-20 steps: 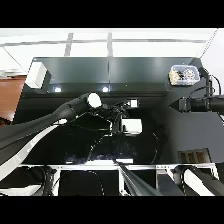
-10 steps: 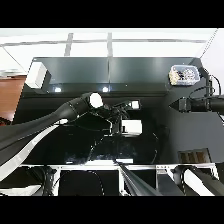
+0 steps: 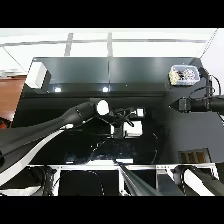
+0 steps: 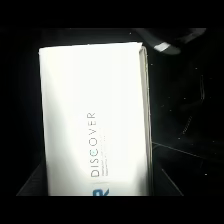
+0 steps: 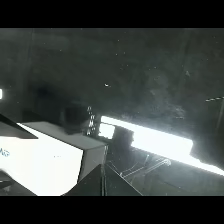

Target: Fold the box and place the chain.

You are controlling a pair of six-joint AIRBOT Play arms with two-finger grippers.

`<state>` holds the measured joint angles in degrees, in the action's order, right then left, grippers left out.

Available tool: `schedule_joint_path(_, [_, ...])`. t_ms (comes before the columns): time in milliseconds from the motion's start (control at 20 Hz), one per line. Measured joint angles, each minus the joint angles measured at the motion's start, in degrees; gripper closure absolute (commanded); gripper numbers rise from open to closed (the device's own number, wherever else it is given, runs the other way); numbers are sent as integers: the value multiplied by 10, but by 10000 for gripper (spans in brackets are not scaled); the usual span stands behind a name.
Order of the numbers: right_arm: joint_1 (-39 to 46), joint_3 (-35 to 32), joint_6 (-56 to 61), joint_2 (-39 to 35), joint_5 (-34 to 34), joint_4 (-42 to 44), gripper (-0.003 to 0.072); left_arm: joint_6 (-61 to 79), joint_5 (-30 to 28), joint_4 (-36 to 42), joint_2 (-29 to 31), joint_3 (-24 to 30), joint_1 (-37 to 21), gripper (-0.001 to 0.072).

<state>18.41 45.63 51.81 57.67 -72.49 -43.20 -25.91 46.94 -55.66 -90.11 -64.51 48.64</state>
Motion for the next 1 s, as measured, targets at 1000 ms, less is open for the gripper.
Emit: schedule_joint_path(1000, [0,0,2,0,-4,0,668,-489,224,-254,177,3,-664,338])
